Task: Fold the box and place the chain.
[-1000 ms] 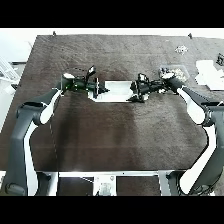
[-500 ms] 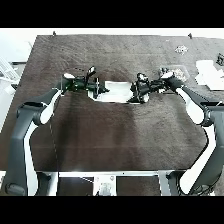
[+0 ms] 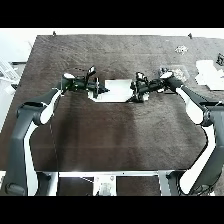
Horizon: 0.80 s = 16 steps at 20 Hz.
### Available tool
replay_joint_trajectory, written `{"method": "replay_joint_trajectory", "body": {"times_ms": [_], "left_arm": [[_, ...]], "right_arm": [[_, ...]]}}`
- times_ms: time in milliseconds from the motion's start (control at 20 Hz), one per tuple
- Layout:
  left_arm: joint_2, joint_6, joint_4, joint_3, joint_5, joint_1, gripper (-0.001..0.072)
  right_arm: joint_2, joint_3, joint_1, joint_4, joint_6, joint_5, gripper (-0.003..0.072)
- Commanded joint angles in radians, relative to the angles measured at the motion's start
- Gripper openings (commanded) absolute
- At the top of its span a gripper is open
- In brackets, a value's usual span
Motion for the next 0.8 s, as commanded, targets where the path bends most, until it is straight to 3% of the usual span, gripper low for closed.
{"method": "replay_joint_trajectory", "body": {"times_ms": [0,750], "left_arm": [[0.000,0.001,0.001,0.000,-0.002,0.000,0.0019],[0.000,0.001,0.001,0.000,0.000,0.000,0.0019]], "right_arm": [[-0.002,0.006,0.006,-0.018,0.006,-0.030,0.0683],[-0.014,0.006,0.018,-0.016,-0.029,-0.015,0.0683]]}}
